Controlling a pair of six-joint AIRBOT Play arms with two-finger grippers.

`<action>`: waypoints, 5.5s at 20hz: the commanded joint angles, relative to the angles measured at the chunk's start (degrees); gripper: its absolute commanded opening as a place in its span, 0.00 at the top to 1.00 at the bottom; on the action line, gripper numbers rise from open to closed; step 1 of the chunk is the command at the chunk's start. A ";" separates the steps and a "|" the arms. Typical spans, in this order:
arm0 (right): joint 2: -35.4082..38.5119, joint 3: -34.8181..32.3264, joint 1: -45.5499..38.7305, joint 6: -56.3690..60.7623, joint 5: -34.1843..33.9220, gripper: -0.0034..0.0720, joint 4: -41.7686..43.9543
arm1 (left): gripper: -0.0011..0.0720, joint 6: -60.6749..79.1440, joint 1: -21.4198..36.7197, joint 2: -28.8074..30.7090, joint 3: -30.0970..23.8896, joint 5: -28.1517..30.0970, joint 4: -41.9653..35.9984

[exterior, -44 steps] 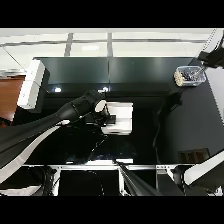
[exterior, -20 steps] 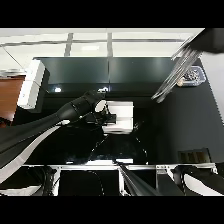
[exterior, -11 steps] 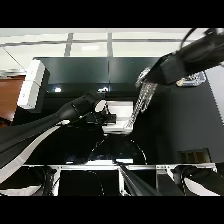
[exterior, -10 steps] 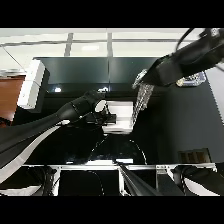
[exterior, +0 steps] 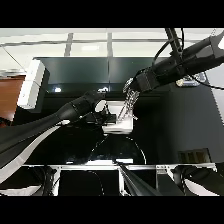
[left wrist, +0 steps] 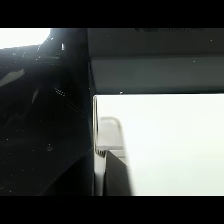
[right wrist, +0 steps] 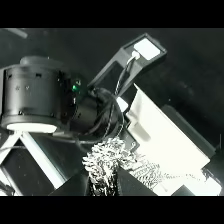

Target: Fold the box and place the chain.

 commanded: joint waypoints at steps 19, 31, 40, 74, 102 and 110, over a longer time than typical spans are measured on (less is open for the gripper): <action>0.17 6.69 -1.79 1.49 0.61 0.93 3.80 | 0.95 0.00 0.02 -0.02 -0.02 0.02 0.00; 0.07 -0.17 -0.17 0.22 2.73 0.93 3.96 | 0.95 0.02 0.02 -0.02 -0.02 0.02 0.00; 0.04 -28.76 3.52 0.26 -17.40 0.93 0.46 | 0.95 0.02 0.02 -0.02 -0.02 0.02 0.00; 0.44 -31.39 -5.11 1.09 -18.10 0.49 -12.81 | 0.18 4.96 19.87 33.53 -22.21 -1.16 5.14; 0.42 -31.39 -5.11 6.01 -21.94 0.49 -12.39 | 0.01 142.73 19.98 11.96 -28.89 19.23 -51.08; 0.42 -31.39 -5.09 6.01 -22.14 0.49 -12.37 | 0.01 142.03 19.80 9.55 -27.50 20.00 -52.46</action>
